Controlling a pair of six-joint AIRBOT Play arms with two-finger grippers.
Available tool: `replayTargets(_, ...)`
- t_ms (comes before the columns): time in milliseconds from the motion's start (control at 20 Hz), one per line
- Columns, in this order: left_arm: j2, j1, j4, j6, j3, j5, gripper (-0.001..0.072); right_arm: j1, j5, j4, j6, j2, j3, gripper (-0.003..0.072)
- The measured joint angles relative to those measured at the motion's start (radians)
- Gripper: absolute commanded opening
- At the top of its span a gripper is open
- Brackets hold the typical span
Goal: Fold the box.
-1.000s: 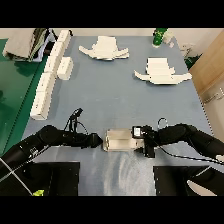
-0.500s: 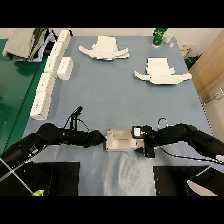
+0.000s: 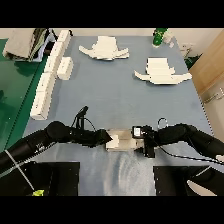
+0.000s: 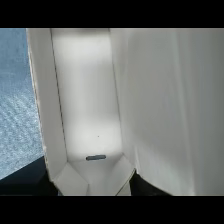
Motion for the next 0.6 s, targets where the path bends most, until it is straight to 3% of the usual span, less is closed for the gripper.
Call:
replayTargets(250,-0.122,-0.151,0.348,-0.385,0.154,-0.039,0.0408,0.0,0.0,-0.001,0.0,0.0,0.0,0.0517)
replayTargets(450,-0.221,-0.277,0.687,-0.752,0.316,-0.18,0.0402,0.0,0.0,0.0,0.0,0.0,0.0,0.0517)
replayTargets(600,-0.296,-0.353,0.869,-0.935,0.427,-0.296,0.0402,0.0,0.0,0.0,0.0,0.0,0.0,0.0517)
